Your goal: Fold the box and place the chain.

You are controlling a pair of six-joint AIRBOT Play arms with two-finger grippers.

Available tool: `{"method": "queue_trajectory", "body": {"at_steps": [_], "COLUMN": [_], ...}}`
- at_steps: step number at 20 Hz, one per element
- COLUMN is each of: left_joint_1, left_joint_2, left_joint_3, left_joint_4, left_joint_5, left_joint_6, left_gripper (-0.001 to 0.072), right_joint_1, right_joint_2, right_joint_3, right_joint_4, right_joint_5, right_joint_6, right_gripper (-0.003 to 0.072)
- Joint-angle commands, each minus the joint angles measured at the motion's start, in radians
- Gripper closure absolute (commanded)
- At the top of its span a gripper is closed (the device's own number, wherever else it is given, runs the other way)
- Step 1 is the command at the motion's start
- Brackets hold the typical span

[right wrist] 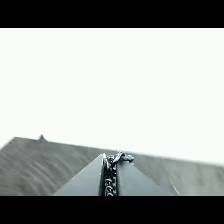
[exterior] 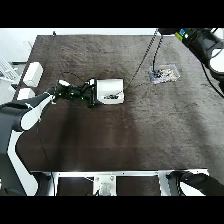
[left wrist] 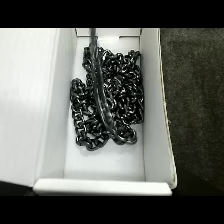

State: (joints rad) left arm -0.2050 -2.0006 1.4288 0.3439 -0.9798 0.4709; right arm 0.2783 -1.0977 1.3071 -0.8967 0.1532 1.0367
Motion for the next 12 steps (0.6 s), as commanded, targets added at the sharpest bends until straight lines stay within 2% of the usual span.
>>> {"method": "queue_trajectory", "body": {"at_steps": [1,8,12], "left_joint_1": [0.001,0.001,0.001], "left_joint_2": [0.0,0.0,0.0], "left_joint_3": [0.0,0.0,0.0], "left_joint_4": [0.0,0.0,0.0], "left_joint_5": [0.0,0.0,0.0], "left_joint_6": [0.0,0.0,0.0], "left_gripper": [0.0361,0.0361,0.0361], "right_joint_1": [0.098,0.3,0.314], "right_joint_2": [0.071,0.063,0.021], "right_joint_3": [0.015,0.066,0.066], "right_joint_4": [-0.063,-0.096,-0.096], "right_joint_5": [-0.008,-0.05,-0.078], "right_joint_6": [-0.001,-0.043,-0.051], "right_gripper": [0.0683,0.0683,0.0682]}}
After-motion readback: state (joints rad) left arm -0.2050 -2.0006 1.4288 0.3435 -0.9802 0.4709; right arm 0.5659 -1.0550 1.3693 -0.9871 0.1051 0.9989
